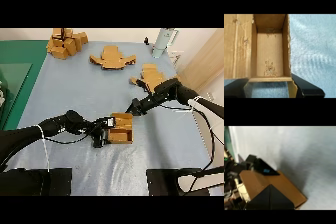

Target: Fold the box.

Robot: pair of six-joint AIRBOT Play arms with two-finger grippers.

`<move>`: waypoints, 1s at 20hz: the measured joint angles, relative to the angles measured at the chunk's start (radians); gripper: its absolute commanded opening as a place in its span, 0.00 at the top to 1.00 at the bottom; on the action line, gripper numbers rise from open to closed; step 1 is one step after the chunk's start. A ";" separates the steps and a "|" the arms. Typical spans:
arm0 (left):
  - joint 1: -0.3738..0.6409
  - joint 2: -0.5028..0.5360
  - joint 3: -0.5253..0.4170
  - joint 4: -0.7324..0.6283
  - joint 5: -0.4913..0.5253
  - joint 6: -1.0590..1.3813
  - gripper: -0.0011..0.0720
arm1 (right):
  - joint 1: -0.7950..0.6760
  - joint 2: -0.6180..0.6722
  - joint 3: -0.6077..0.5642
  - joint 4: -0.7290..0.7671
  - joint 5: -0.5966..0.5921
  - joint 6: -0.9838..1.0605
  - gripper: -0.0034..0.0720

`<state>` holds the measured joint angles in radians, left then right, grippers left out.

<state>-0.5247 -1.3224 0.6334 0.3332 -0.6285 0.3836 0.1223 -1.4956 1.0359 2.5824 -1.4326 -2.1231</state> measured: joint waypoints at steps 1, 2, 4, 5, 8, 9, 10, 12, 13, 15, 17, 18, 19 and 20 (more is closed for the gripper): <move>0.000 0.000 0.000 0.000 0.000 0.000 0.30 | 0.020 0.017 -0.013 0.004 -0.018 -0.031 0.96; 0.000 0.000 0.000 0.000 0.000 0.000 0.30 | 0.040 0.041 -0.031 -0.004 -0.021 -0.053 0.96; 0.000 0.000 0.000 0.000 0.000 0.000 0.30 | 0.086 0.101 -0.073 -0.052 -0.002 -0.079 0.96; 0.000 0.000 0.000 0.000 0.000 0.000 0.30 | 0.116 0.139 -0.098 -0.088 0.024 -0.090 0.95; 0.000 0.000 0.000 0.000 0.000 0.000 0.30 | 0.222 0.257 -0.177 -0.244 0.155 -0.108 0.95; 0.000 0.000 0.000 0.000 0.000 0.000 0.30 | 0.263 0.298 -0.205 -0.302 0.211 -0.111 0.96; 0.000 0.000 0.000 0.000 0.000 0.000 0.30 | 0.307 0.342 -0.235 -0.365 0.275 -0.114 0.95; 0.000 0.000 0.000 0.000 0.000 0.000 0.30 | 0.401 0.438 -0.298 -0.494 0.417 -0.119 0.96; 0.000 0.000 0.000 0.000 0.000 0.000 0.30 | 0.446 0.489 -0.331 -0.554 0.488 -0.119 0.95; 0.000 0.000 0.000 0.000 0.000 0.000 0.30 | 0.525 0.582 -0.399 -0.645 0.615 -0.121 0.95; 0.000 0.000 0.000 0.000 0.000 0.000 0.30 | 0.592 0.657 -0.464 -0.714 0.713 -0.122 0.95; 0.000 0.000 0.000 0.000 0.000 0.000 0.30 | 0.621 0.689 -0.494 -0.745 0.759 -0.122 0.95; 0.000 0.000 0.000 0.000 0.000 0.000 0.30 | 0.649 0.712 -0.519 -0.777 0.792 -0.122 0.95; 0.000 0.000 0.000 0.000 0.000 0.000 0.30 | 0.678 0.732 -0.542 -0.812 0.821 -0.122 0.89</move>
